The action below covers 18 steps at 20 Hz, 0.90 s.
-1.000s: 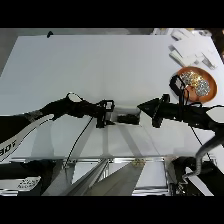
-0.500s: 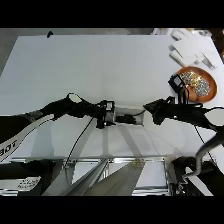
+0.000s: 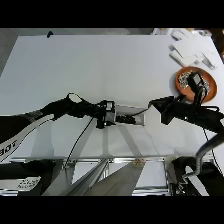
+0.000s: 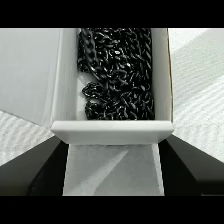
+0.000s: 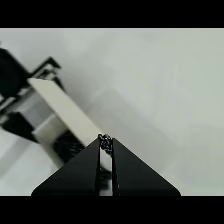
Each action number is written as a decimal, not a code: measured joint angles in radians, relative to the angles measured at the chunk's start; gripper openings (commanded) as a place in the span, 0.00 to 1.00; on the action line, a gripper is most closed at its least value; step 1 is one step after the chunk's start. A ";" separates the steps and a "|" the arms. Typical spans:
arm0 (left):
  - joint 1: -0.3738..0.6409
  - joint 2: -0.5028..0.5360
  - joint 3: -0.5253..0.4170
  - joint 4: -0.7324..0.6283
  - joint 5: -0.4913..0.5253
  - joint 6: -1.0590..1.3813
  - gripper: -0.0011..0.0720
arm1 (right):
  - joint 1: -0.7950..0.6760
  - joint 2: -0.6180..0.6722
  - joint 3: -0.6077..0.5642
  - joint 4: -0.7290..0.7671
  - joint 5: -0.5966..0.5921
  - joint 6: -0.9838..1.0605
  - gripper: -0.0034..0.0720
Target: Fold the box and place the chain.
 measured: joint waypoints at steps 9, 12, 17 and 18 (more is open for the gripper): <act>0.000 0.000 0.000 0.000 0.000 0.000 0.29 | 0.197 -0.097 0.000 0.148 0.050 -0.182 0.07; 0.000 0.000 0.000 0.000 0.000 0.000 0.29 | 0.247 -0.216 0.000 0.135 -0.011 -0.191 0.07; 0.000 0.000 0.000 0.000 0.000 0.000 0.29 | 0.272 -0.332 0.016 0.122 -0.057 -0.196 0.36; 0.000 0.000 0.000 0.000 0.000 0.000 0.29 | 0.273 -0.341 0.031 0.118 -0.058 -0.197 0.36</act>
